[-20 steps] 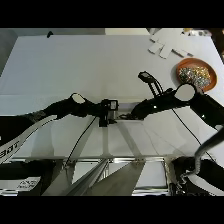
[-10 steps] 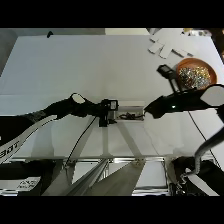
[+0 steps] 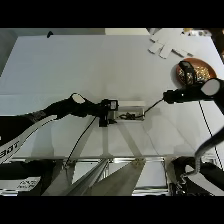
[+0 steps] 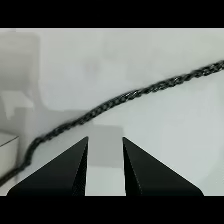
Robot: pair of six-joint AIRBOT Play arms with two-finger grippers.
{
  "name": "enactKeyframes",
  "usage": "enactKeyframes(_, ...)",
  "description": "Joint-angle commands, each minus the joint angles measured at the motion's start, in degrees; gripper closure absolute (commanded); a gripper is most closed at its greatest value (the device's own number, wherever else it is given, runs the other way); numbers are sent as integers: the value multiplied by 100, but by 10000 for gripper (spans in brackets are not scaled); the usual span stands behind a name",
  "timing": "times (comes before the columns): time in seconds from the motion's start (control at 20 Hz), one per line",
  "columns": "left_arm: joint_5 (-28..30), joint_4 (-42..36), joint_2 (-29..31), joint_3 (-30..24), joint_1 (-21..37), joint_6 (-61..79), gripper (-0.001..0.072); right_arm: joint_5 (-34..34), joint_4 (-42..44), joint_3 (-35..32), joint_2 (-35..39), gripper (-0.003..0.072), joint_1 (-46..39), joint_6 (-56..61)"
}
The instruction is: Fold the box and place the chain.
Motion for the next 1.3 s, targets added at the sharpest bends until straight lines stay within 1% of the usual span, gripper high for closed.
enactKeyframes(0.0, 0, 2, -4, 4, -2, 0, 436, -509, -411, 4, -708, 398, -68, 337)
enactKeyframes(0.05, 0, 2, -4, 4, -2, 0, 436, -555, -535, 4, -837, 371, -68, 457)
enactKeyframes(0.15, 0, 2, -4, 4, -2, 0, 436, -686, -673, 4, -1016, 372, -68, 549)
enactKeyframes(0.35, 0, 2, -4, 4, -2, 0, 436, -1121, -667, 4, -1062, 374, -68, 553)
enactKeyframes(0.7, 0, 2, -4, 4, -2, 2, 436, -1331, -664, 4, -1569, 383, -31, 662)
enactKeyframes(0.85, 0, 2, -4, 4, -2, 2, 436, -1526, -669, 4, -1580, 384, 131, 673)
enactKeyframes(0.9, 0, 2, -4, 4, -2, 0, 436, -1569, -669, 4, -1580, 407, 181, 673)
enactKeyframes(0.95, 0, 2, -4, 4, -2, 0, 436, -1574, -678, 7, -1580, 491, 214, 623)
enactKeyframes(1.0, 0, 2, -4, 4, -2, 0, 436, -1556, -699, 4, -1580, 604, 223, 592)
enactKeyframes(1.05, 0, 2, -4, 4, -2, 0, 436, -1519, -745, 7, -1580, 672, 223, 590)
enactKeyframes(1.25, 0, 2, -4, 4, -2, 0, 436, -1333, -883, 7, -1451, 673, 223, 590)
